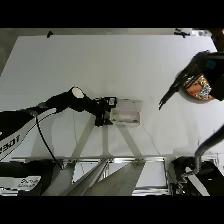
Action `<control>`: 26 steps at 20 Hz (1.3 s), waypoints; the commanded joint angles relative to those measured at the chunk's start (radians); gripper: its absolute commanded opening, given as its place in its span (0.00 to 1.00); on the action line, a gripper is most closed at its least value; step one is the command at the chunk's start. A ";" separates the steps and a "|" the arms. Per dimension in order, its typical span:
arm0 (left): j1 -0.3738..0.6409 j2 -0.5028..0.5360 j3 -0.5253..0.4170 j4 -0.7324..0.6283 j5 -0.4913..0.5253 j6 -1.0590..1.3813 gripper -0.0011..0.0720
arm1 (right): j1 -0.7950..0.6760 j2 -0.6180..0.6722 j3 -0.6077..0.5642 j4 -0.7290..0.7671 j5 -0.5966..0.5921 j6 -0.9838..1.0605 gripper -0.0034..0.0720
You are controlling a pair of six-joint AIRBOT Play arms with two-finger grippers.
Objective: Fold the box and place the chain.
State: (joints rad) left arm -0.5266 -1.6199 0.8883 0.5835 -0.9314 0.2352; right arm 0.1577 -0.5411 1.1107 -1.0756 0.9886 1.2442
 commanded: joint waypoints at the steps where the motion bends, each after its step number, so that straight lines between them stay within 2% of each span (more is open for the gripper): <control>1: 0.001 0.001 0.000 0.000 0.000 0.000 0.51 | 0.111 -0.034 0.001 0.043 -0.002 0.043 0.05; 8: 0.001 0.001 0.000 0.000 0.000 0.000 0.51 | 0.275 -0.179 0.000 0.027 -0.005 0.095 0.05; 13: 0.001 0.001 0.000 0.000 0.000 0.000 0.51 | 0.350 -0.296 0.000 -0.080 -0.029 0.134 0.05; 16: 0.001 0.001 0.000 0.000 0.000 0.000 0.51 | 0.351 -0.329 0.000 -0.078 -0.015 0.137 0.05; 20: 0.001 0.001 0.000 0.000 0.000 0.000 0.51 | 0.362 -0.367 -0.018 -0.072 0.058 0.145 0.05; 26: 0.001 0.001 0.000 0.000 0.000 0.000 0.51 | 0.410 -0.370 -0.113 -0.079 0.026 0.183 0.05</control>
State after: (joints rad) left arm -0.5266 -1.6199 0.8883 0.5835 -0.9314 0.2352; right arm 0.5537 -0.9062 1.0412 -1.1507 1.0237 1.4021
